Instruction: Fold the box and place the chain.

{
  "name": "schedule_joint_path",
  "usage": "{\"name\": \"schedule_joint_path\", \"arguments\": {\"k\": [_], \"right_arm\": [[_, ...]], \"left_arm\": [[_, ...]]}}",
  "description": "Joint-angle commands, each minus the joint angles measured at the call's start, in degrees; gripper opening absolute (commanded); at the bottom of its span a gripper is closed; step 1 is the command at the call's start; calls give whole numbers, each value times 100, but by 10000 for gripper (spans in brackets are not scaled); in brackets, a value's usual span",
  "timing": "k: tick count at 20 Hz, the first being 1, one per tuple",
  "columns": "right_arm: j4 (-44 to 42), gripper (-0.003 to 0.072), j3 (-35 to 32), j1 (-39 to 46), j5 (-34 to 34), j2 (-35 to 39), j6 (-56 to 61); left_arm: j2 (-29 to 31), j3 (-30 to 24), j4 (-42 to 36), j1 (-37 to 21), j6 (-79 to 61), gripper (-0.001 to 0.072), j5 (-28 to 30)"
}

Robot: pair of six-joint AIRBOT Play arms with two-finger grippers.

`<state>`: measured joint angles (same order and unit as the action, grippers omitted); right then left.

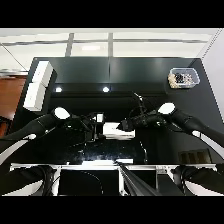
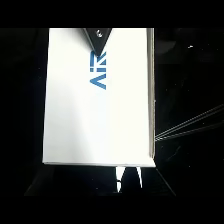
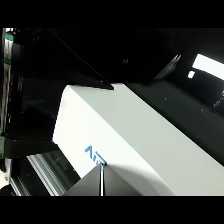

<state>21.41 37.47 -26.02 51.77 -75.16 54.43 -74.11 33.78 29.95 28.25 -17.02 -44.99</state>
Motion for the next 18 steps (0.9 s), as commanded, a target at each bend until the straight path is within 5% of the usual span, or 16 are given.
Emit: {"name": "schedule_joint_path", "arguments": {"k": [1,12,18], "right_arm": [[114,30,0,-4,-9,-28,-35],[271,39,55,743,1084,573,-37],[894,40,-157,804,754,570,260]], "left_arm": [[-4,4,0,0,-11,362,4],[-4,4,0,0,-13,362,4],[-4,4,0,0,-11,362,4]]}}
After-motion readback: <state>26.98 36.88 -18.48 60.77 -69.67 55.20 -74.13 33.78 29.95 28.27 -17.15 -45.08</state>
